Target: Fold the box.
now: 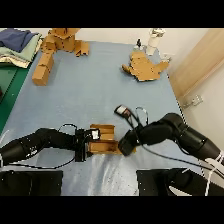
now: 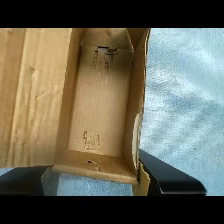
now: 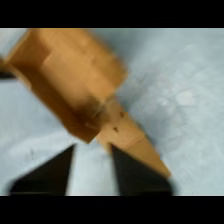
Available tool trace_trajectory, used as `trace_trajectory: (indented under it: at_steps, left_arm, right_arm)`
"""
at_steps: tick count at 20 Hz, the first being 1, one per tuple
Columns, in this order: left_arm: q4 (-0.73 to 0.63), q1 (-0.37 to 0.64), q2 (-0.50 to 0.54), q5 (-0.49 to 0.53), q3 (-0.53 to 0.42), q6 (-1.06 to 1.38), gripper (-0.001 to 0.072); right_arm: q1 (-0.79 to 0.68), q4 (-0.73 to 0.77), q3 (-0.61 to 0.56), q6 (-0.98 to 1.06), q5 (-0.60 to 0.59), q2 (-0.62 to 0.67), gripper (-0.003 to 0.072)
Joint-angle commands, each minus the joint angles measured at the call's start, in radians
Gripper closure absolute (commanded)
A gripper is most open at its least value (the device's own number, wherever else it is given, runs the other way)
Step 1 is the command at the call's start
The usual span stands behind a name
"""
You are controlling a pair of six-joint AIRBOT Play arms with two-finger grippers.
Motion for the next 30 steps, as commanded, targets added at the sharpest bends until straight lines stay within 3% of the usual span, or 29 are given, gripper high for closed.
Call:
trace_trajectory:
  at_steps: [1, 4, 8, 14, 15, 17, 19, 27, 28, 30]
  left_arm:
    - [0.0, 0.0, 0.001, 0.0, 0.001, 0.0, 0.0236]
    - [0.0, 0.0, 0.001, 0.001, 0.001, 0.0, 0.0236]
    - [0.0, 0.0, 0.001, 0.0, 0.001, 0.0, 0.0236]
    - [0.0, 0.0, 0.001, 0.0, 0.001, 0.0, 0.0236]
    - [0.0, 0.0, 0.001, 0.0, 0.001, 0.0, 0.0236]
    - [0.0, 0.0, 0.001, 0.0, 0.001, 0.0, 0.0236]
    - [0.0, 0.0, 0.001, 0.0, 0.001, 0.0, 0.0236]
    - [0.0, 0.0, 0.001, 0.0, 0.001, 0.0, 0.0235]
    - [0.0, 0.0, 0.001, 0.0, 0.001, 0.0, 0.0236]
    - [0.0, 0.0, 0.001, 0.0, 0.001, 0.0, 0.0236]
  right_arm:
    - [0.088, -0.122, -0.077, -0.24, 0.013, -0.008, 0.0147]
    - [0.092, -0.216, -0.094, -0.302, 0.128, -0.077, 0.0147]
    - [0.092, -0.217, -0.094, -0.323, 0.267, -0.097, 0.0148]
    - [0.098, -0.029, -0.094, -0.447, 0.246, -0.096, 0.0149]
    - [0.098, -0.013, -0.094, -0.476, 0.246, -0.096, 0.0183]
    - [0.098, 0.007, -0.094, -0.549, 0.245, -0.096, 0.0469]
    - [0.098, 0.007, -0.094, -0.595, 0.247, -0.097, 0.0607]
    - [0.098, 0.052, -0.094, -0.68, 0.339, -0.098, 0.0611]
    - [0.098, 0.066, -0.094, -0.68, 0.338, -0.098, 0.0546]
    - [0.098, 0.092, -0.094, -0.68, 0.335, -0.098, 0.0332]
